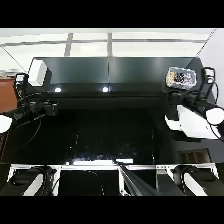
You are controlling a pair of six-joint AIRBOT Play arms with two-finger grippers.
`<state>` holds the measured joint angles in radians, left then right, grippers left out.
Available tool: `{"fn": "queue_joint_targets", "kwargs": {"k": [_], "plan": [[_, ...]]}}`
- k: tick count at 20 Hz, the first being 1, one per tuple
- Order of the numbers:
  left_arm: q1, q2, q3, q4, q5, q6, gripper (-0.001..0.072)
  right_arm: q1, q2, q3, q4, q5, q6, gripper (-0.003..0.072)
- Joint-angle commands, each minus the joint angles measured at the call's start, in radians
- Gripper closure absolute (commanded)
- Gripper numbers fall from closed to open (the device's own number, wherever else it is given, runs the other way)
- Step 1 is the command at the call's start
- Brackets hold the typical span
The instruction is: Fold the box and place the chain.
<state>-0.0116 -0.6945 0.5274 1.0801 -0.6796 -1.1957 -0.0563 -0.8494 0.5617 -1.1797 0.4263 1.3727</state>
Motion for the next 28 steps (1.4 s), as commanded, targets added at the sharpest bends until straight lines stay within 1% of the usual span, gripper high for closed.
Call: {"fn": "queue_joint_targets", "kwargs": {"k": [1,2,3,4,5,6,8,10,12,16,18,19,20,21,22,24,26,28], "plan": [[-0.001,0.001,0.000,0.000,0.060,0.000,0.0681,-0.225,-0.086,0.067,-0.137,0.055,0.093,-0.0034],[-0.001,0.000,-0.001,0.000,0.061,0.000,0.0681,-0.329,-0.121,0.115,-0.169,0.104,0.097,-0.0034],[-0.001,-0.004,-0.001,0.000,0.077,0.000,0.0666,-0.444,-0.165,0.172,-0.189,0.155,0.096,-0.0034],[-0.001,-0.013,-0.001,-0.001,0.101,-0.008,0.0353,-0.552,-0.209,0.227,-0.191,0.208,0.093,-0.0034],[-0.003,-0.024,-0.001,-0.015,0.118,-0.020,0.0006,-0.651,-0.256,0.279,-0.190,0.267,0.086,-0.0034],[-0.003,-0.039,0.001,-0.016,0.125,-0.021,-0.0002,-0.745,-0.306,0.332,-0.181,0.333,0.054,-0.0034],[-0.003,-0.062,0.001,-0.016,0.109,-0.021,-0.0002,-0.872,-0.403,0.424,-0.178,0.469,-0.086,-0.0034],[-0.003,-0.075,0.001,-0.018,0.092,-0.021,-0.0002,-0.935,-0.505,0.526,-0.178,0.619,-0.248,-0.0034],[-0.003,-0.082,0.001,-0.043,0.098,-0.021,-0.0002,-0.932,-0.586,0.592,-0.177,0.767,-0.452,-0.0034],[-0.003,-0.087,0.001,-0.053,0.092,-0.025,-0.0001,-0.881,-0.645,0.592,-0.179,0.789,-0.600,-0.0032],[-0.003,-0.087,0.001,-0.053,0.091,-0.025,-0.0001,-0.863,-0.654,0.592,-0.188,0.808,-0.615,0.0267],[-0.003,-0.087,0.001,-0.053,0.090,-0.026,-0.0001,-0.860,-0.651,0.592,-0.190,0.806,-0.615,0.0522],[-0.003,-0.087,0.001,-0.053,0.088,-0.026,-0.0001,-0.860,-0.644,0.592,-0.181,0.813,-0.616,0.0635],[-0.003,-0.087,0.001,-0.053,0.085,-0.026,-0.0001,-0.860,-0.632,0.592,-0.172,0.829,-0.615,0.0672],[-0.003,-0.087,0.001,-0.053,0.084,-0.026,-0.0001,-0.860,-0.614,0.592,-0.140,0.853,-0.615,0.0674],[-0.003,-0.087,0.001,-0.053,0.076,-0.026,-0.0001,-0.859,-0.552,0.574,0.001,0.864,-0.616,0.0673],[-0.003,-0.087,0.001,-0.053,0.054,-0.026,0.0000,-0.827,-0.439,0.490,0.157,0.827,-0.620,0.0673],[-0.003,-0.087,0.001,-0.053,0.042,-0.026,-0.0001,-0.761,-0.328,0.374,0.265,0.812,-0.620,0.0673]]}}
